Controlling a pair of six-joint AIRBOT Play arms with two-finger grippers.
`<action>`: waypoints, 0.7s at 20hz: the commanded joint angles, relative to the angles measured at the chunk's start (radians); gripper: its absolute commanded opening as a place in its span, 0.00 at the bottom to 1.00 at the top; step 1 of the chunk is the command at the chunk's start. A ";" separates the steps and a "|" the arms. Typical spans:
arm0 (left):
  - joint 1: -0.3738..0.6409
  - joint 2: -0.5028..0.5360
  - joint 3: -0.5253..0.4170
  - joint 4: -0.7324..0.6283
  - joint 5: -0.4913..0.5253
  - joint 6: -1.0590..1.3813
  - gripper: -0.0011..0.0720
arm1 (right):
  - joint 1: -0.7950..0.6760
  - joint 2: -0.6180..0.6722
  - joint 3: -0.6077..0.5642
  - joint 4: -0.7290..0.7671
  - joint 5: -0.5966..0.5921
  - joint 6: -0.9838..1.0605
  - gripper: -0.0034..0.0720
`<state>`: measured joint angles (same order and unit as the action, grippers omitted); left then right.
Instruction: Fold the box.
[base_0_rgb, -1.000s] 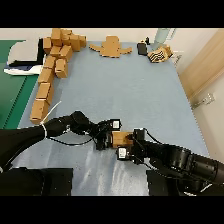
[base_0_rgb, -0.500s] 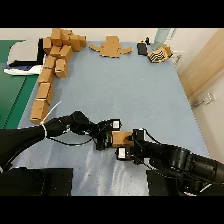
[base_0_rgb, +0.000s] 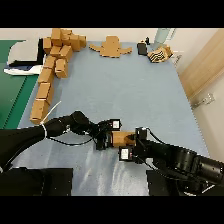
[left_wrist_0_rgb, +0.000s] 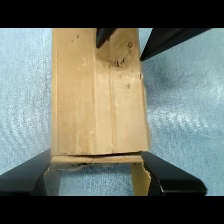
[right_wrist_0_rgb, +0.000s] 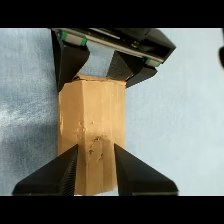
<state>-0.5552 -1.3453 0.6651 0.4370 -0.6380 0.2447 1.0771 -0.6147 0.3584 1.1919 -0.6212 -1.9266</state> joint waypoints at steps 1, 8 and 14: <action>0.000 0.001 0.001 0.000 0.000 0.001 0.73 | 0.017 0.033 0.001 -0.008 -0.001 0.000 0.49; 0.000 0.001 0.000 0.000 0.000 0.001 0.73 | 0.023 0.036 0.002 -0.035 0.001 0.000 0.44; 0.000 0.001 0.000 0.000 0.000 0.001 0.73 | 0.021 0.014 0.000 0.069 0.001 0.001 0.83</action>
